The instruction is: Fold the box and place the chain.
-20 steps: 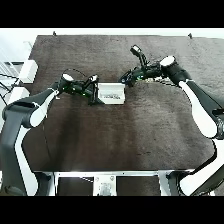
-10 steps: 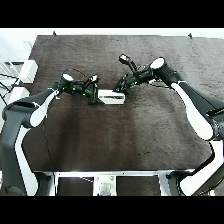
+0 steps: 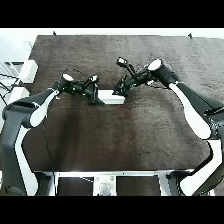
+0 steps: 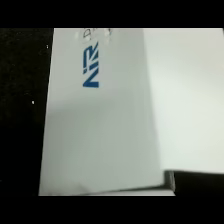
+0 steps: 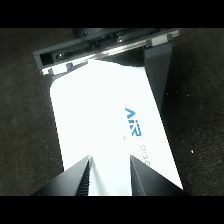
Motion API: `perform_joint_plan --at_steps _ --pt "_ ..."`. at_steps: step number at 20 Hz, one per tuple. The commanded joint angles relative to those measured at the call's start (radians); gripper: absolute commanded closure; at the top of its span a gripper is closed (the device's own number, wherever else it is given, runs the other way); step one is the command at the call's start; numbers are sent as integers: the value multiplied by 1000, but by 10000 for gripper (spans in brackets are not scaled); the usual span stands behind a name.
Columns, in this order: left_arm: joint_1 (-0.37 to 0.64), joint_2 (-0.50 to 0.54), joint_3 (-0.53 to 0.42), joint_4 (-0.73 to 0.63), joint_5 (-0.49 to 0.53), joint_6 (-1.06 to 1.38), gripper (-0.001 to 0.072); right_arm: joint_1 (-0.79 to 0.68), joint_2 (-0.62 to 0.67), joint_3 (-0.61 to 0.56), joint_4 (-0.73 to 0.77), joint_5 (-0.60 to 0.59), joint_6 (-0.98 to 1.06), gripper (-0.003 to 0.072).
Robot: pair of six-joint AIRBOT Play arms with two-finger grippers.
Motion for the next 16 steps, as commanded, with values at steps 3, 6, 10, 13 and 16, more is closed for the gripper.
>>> perform_joint_plan --at_steps 3,6,10,13,16 --pt "0 0 0 0 0 0 346 2 -13 5 -2 -52 -8 383" --pt "0 0 0 0 0 0 346 2 -13 28 -1 -58 -8 394" --pt "0 0 0 0 0 0 346 3 -13 39 -1 -53 -8 424" --pt "0 0 0 0 0 0 346 6 -13 38 -2 -37 -8 492" --pt "0 0 0 0 0 0 346 11 -15 36 -10 -31 -8 535"
